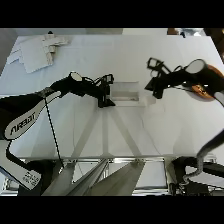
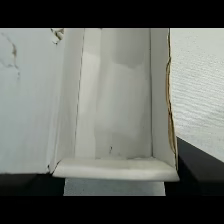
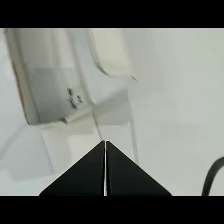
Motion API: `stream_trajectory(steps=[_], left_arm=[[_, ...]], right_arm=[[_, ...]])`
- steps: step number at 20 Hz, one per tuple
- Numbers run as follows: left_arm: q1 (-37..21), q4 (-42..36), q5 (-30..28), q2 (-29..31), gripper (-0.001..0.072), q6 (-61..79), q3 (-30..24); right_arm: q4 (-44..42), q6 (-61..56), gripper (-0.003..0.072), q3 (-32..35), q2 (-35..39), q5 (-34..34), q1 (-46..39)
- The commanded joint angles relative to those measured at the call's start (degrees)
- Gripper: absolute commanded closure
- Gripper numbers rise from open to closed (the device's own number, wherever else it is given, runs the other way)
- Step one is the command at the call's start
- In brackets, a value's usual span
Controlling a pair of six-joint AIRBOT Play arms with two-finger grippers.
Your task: Fold the box and place the chain.
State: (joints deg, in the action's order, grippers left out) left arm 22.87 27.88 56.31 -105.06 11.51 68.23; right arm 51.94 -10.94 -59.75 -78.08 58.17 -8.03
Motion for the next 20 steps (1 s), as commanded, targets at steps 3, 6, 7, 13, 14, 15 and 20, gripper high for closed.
stream_trajectory(steps=[3,6,7,13,14,15,20], left_arm=[[0.02,0.02,0.04,0.0,0.0372,0.0,0.0],[0.02,0.02,0.04,0.0,0.0372,0.0,0.0],[0.02,0.02,0.04,0.0,0.0372,0.0,0.0],[0.02,0.02,0.04,0.0,0.0372,0.0,0.0],[0.02,0.02,0.04,0.0,0.0372,0.0,0.0],[0.02,0.02,0.04,0.0,0.0372,0.0,0.0],[0.02,0.02,0.04,0.0,0.0372,0.0,0.0]], right_arm=[[6.88,-27.26,0.0672,0.35,3.37,5.2,-11.82],[7.61,-35.95,0.0675,3.58,3.06,5.46,-15.82],[7.61,-38.36,0.0675,4.81,2.49,5.51,-16.02],[-4.15,-39.98,0.0675,12.04,-2.38,4.24,-15.85],[-4.9,-39.98,0.0676,12.59,-2.6,3.5,-15.82],[-5.53,-39.71,0.0676,12.94,-2.91,3.04,-15.85],[-11.08,-37.55,0.0676,13.03,-7.17,1.57,-12.41]])
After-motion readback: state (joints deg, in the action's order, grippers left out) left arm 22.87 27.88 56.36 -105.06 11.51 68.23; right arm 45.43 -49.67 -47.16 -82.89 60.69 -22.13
